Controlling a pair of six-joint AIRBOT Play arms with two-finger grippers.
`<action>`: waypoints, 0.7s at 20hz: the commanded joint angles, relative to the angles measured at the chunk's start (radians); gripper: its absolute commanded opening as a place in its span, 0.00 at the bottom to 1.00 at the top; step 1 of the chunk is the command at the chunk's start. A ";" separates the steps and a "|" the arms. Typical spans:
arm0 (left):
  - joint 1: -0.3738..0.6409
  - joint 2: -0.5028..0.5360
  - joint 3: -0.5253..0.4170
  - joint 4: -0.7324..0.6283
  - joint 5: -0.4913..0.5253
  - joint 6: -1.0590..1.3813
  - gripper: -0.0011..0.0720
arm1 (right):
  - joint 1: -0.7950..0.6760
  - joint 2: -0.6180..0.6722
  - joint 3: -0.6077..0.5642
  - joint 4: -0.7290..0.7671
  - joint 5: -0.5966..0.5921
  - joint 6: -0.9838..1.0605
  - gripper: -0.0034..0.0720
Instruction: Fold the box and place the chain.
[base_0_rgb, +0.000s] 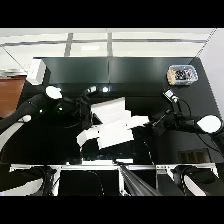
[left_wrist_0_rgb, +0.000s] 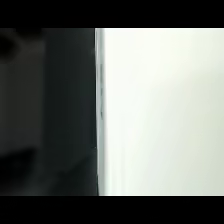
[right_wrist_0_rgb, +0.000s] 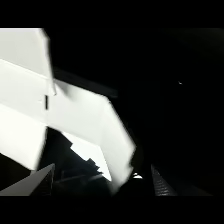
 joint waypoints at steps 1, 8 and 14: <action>-0.051 0.053 -0.056 -0.016 0.146 0.328 0.04 | -0.005 0.000 0.021 -0.084 0.019 0.002 0.98; -0.160 -0.016 -0.025 0.061 0.311 0.328 0.05 | 0.050 -0.002 0.013 -0.060 0.017 -0.240 0.98; -0.160 -0.075 -0.025 0.062 0.322 0.328 0.05 | 0.148 -0.015 -0.027 -0.063 -0.057 -0.411 0.98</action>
